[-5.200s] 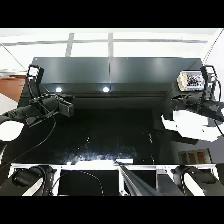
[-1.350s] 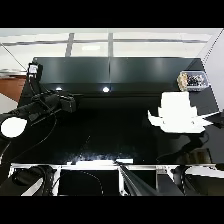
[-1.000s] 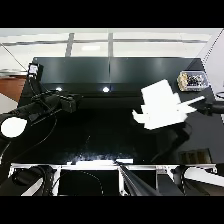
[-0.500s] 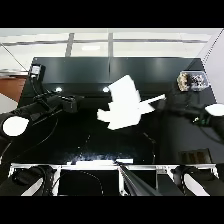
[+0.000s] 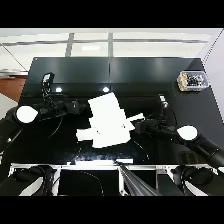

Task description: Fold the box and place the chain.

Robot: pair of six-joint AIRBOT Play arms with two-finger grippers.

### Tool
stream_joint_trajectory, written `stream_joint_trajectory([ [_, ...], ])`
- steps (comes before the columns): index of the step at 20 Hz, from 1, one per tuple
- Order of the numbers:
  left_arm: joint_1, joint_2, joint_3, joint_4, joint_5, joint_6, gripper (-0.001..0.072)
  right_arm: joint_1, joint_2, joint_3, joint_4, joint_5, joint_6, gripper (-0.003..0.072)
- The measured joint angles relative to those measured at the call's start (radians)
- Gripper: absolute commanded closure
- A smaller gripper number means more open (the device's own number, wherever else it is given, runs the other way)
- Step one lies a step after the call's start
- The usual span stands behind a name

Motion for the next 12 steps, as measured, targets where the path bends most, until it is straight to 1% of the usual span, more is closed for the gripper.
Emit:
stream_joint_trajectory([
  [2,0.046,-0.036,0.0,-0.057,-0.097,0.073,0.0006,0.018,0.002,-0.007,0.0,-0.021,-0.001,0.0647],
  [5,0.113,-0.129,0.0,-0.245,-0.216,0.302,0.0006,0.031,0.002,-0.011,0.001,-0.03,-0.002,0.0647],
  [8,0.142,-0.259,0.001,-0.395,-0.285,0.521,0.0006,0.036,0.002,-0.012,0.001,-0.021,-0.003,0.0647],
  [12,0.144,-0.415,0.012,-0.572,-0.332,0.753,0.0006,0.038,0.002,-0.013,0.001,-0.012,-0.003,0.0647],
])
